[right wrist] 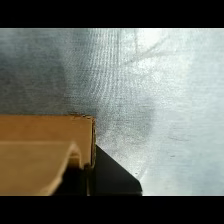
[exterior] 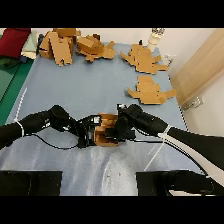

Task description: Fold the box.

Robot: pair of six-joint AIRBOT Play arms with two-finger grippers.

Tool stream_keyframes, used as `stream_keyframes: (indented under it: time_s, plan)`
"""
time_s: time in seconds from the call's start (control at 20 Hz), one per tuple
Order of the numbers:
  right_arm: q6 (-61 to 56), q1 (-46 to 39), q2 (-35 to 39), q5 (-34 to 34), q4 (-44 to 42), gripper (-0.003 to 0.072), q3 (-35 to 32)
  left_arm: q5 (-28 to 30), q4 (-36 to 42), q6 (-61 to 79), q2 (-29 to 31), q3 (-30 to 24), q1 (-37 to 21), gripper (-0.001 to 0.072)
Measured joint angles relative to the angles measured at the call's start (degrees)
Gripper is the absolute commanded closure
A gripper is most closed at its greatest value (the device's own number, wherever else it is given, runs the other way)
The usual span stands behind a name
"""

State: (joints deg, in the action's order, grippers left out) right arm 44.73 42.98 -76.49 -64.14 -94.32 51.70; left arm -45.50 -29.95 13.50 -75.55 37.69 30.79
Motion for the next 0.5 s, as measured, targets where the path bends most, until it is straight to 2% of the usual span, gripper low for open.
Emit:
stream_keyframes:
  time_s: [0.1,0.2,0.25,0.3,0.35,0.5]
  plan:
    - [-0.9,0.0,-0.3,-0.4,0.5,0.0679,0.1,0.0,0.0,0.0,0.0,0.0,0.0,0.0270]
    - [-1.6,0.0,-0.5,-0.6,0.8,0.0569,0.2,0.0,0.0,0.0,0.0,0.0,0.0,0.0270]
    - [-1.8,0.0,-0.7,-0.8,0.9,0.0552,0.3,-0.1,0.0,0.0,0.0,0.0,0.0,0.0269]
    - [-1.9,0.0,-0.7,-1.0,1.2,0.0455,0.5,0.0,0.0,0.0,0.0,0.0,0.0,0.0269]
    - [-2.1,0.0,-0.6,-1.4,1.4,0.0396,0.8,0.0,0.0,0.0,0.0,0.0,0.0,0.0270]
    - [-2.2,0.0,-0.3,-1.6,1.3,0.0397,1.7,0.0,0.0,0.0,0.0,0.0,0.0,0.0270]
